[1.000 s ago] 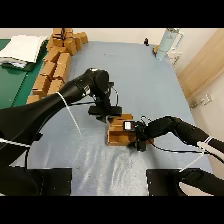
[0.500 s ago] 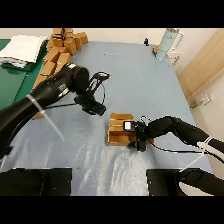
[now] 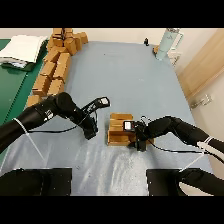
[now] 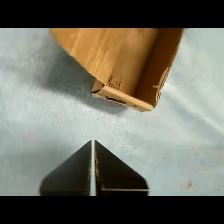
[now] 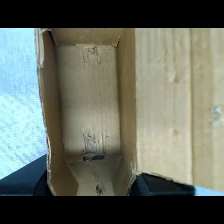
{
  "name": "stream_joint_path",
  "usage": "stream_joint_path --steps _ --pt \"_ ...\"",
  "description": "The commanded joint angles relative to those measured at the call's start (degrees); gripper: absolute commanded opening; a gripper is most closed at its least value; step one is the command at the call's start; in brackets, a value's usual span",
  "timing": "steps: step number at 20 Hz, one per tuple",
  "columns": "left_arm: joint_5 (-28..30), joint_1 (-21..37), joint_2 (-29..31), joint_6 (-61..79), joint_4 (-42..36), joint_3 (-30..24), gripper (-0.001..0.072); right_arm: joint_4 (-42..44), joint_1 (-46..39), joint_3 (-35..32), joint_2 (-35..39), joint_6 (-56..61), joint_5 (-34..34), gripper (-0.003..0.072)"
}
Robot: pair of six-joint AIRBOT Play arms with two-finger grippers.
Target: Fold the box.
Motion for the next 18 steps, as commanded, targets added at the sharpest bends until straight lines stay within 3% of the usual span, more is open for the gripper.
stream_joint_path --steps 1,3,10,14,18 --pt "10.95 1.25 0.09 28.0 -14.01 -5.75 0.0685 -0.02 0.0 0.07 0.04 0.0 0.02 0.0515" --pt "14.71 1.11 -0.76 35.23 -18.43 -8.07 0.0684 0.0 0.0 0.07 0.04 0.02 0.0 0.0515" --pt "12.52 0.35 -3.28 43.47 -20.09 -10.56 0.0684 0.0 0.0 0.07 0.04 0.02 0.0 0.0515" --pt "14.08 -3.02 -5.31 46.93 -26.21 -10.54 0.0685 0.0 0.0 0.07 0.04 0.02 0.0 0.0516" --pt "15.08 -5.66 -7.32 46.82 -26.86 -10.54 0.0685 0.0 0.0 0.07 0.04 0.0 0.02 0.0515"
